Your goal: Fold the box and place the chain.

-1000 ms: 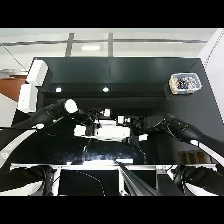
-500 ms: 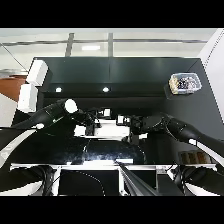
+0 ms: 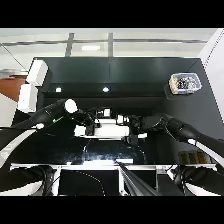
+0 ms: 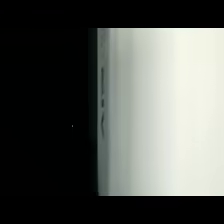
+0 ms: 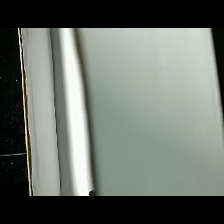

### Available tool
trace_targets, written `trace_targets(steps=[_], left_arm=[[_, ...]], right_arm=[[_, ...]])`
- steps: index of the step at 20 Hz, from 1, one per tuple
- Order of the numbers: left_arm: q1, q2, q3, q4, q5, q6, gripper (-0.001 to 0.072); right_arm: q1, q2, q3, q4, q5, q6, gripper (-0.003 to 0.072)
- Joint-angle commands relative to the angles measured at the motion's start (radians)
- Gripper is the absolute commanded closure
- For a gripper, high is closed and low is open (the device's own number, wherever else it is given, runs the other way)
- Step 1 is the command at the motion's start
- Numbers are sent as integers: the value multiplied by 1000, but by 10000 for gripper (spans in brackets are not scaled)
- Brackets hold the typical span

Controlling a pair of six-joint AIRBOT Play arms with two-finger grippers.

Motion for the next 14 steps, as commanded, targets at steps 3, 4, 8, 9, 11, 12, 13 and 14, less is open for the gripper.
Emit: trace_targets(steps=[3, 4, 8, 9, 11, 12, 13, 14], left_arm=[[1, 0, 1, 0, -1, 0, 687], [1, 0, 1, 0, -1, 0, 686], [1, 0, 1, 0, -1, 0, 686], [1, 0, 1, 0, -1, 0, 686], [1, 0, 1, 1, -1, 0, 687], [1, 0, 1, 1, -1, 0, 687], [1, 0, 1, 0, -1, 0, 686], [1, 0, 1, 1, -1, 0, 687]], right_arm=[[-1, 0, -1, -14, 6, 1, -12], [-2, 0, 0, -17, 6, 1, -12], [-3, 8, -1, -25, 3, 1, -12], [-8, 10, -1, -26, 2, 1, -12], [-18, 11, 0, -27, -5, 3, -12], [-24, 11, -1, -27, -6, 10, -12], [-30, 12, -1, -27, -12, 11, -12], [-29, 13, -1, -28, -21, 11, -12]])
